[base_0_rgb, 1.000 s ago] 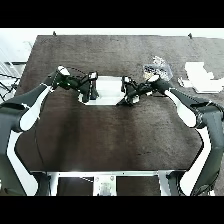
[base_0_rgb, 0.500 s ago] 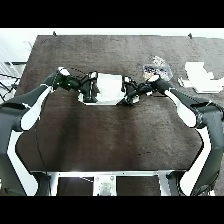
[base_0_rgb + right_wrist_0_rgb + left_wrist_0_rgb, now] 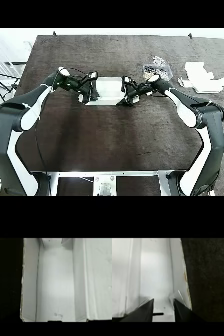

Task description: Fold the box and place the chain.

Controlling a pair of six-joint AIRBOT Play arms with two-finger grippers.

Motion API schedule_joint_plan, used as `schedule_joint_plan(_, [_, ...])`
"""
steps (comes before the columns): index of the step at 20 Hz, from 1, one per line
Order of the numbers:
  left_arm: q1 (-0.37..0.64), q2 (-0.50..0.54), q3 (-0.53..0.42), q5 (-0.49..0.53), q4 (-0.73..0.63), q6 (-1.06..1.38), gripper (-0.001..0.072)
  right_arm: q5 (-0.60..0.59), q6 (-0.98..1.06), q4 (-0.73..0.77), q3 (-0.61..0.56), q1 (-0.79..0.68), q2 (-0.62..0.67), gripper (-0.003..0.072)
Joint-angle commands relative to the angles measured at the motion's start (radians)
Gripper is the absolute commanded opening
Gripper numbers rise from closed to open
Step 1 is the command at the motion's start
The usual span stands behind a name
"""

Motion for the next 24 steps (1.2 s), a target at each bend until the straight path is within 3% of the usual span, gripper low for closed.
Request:
schedule_joint_plan(1, [0.001,0.003,0.000,-0.056,0.055,-0.001,0.0198,0.000,0.003,0.000,0.000,0.001,-0.001,0.0521])
schedule_joint_plan(2, [0.001,0.007,0.000,-0.071,0.061,0.000,0.0106,0.000,0.003,0.001,0.000,0.001,-0.001,0.0521])
schedule_joint_plan(4, [0.016,0.008,0.003,-0.100,0.058,-0.002,0.0101,0.000,0.003,0.001,0.000,0.001,-0.001,0.0521])
schedule_joint_plan(5, [0.029,0.008,0.006,-0.129,0.055,-0.002,0.0019,0.000,0.003,0.001,0.000,0.001,-0.001,0.0521])
schedule_joint_plan(8, [0.084,0.018,0.012,-0.205,-0.009,-0.012,0.0019,0.000,0.003,0.000,0.000,0.001,-0.001,0.0521])
schedule_joint_plan(12, [0.131,0.123,0.012,-0.203,-0.057,-0.036,0.0018,0.000,0.003,0.000,0.000,0.001,-0.001,0.0521])
schedule_joint_plan(15, [0.180,0.203,0.011,-0.154,-0.053,-0.212,0.0017,0.000,0.003,0.001,0.000,0.001,-0.001,0.0521])
schedule_joint_plan(17, [0.227,0.240,0.002,-0.075,-0.021,-0.456,0.0016,0.000,0.003,0.000,0.000,0.001,-0.001,0.0521])
schedule_joint_plan(20, [0.303,0.296,-0.092,0.040,0.005,-0.758,0.0015,0.000,0.003,0.000,0.000,0.001,-0.001,0.0520])
schedule_joint_plan(24, [0.325,0.321,-0.239,0.075,0.009,-0.909,0.0016,0.000,0.003,0.000,0.000,0.001,-0.001,0.0521])
